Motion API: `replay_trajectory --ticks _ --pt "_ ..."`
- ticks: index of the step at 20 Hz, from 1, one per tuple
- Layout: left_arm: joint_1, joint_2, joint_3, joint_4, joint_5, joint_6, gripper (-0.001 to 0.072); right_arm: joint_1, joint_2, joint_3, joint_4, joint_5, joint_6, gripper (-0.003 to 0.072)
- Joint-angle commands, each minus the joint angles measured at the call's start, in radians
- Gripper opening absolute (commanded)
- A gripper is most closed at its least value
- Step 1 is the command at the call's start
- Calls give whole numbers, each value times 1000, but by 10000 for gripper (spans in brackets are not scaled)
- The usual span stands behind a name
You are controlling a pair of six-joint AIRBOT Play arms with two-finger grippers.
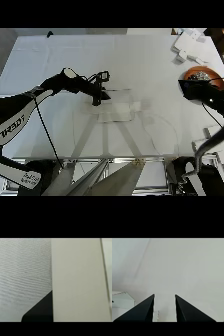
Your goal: Fold the box and place the chain.
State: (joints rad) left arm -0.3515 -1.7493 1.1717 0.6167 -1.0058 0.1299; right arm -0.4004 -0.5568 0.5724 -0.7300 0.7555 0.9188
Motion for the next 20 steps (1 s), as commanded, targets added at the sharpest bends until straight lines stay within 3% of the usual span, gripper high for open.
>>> replay_trajectory --ticks 1,13,20 --pt "1 -1 0 5 4 0 13 -1 1 1 0 34 -3 289" --pt "3 77 1 11 -17 161 6 -1 1 1 0 41 -3 288" --pt "3 27 1 -73 -14 229 6 -1 1 1 0 38 -3 287"
